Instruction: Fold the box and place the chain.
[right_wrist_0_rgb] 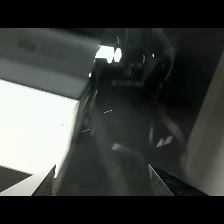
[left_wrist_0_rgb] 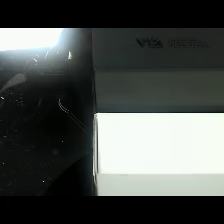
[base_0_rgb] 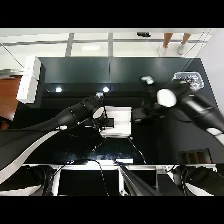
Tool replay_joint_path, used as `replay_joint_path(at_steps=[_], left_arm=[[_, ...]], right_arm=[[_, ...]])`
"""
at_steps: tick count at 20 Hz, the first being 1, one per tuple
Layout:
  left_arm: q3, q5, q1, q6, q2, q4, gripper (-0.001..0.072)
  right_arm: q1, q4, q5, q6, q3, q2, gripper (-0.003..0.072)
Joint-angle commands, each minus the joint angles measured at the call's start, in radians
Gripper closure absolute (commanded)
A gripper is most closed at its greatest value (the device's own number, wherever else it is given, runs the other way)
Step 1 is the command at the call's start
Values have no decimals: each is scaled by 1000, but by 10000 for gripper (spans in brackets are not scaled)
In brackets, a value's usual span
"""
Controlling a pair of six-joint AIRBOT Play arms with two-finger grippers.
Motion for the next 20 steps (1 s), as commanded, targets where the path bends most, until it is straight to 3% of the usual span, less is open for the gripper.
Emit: replay_joint_path(at_steps=[1, 4, 10, 14, 20], left_arm=[[0, 0, -1, 0, 0, -2, 677], [0, -1, -1, 0, 0, -4, 677], [0, -3, -3, 0, 0, -8, 677], [0, -9, -3, 0, 0, -8, 677], [0, -8, -3, 0, 0, -8, 677]], right_arm=[[-120, -137, 10, -48, 1, 108, 0], [-264, -289, -54, -69, 1, 111, -17], [-638, -265, -336, -81, 28, 8, -16], [-790, -168, -345, -118, 203, -214, -16], [-853, -150, -282, -107, 478, -480, -7]])
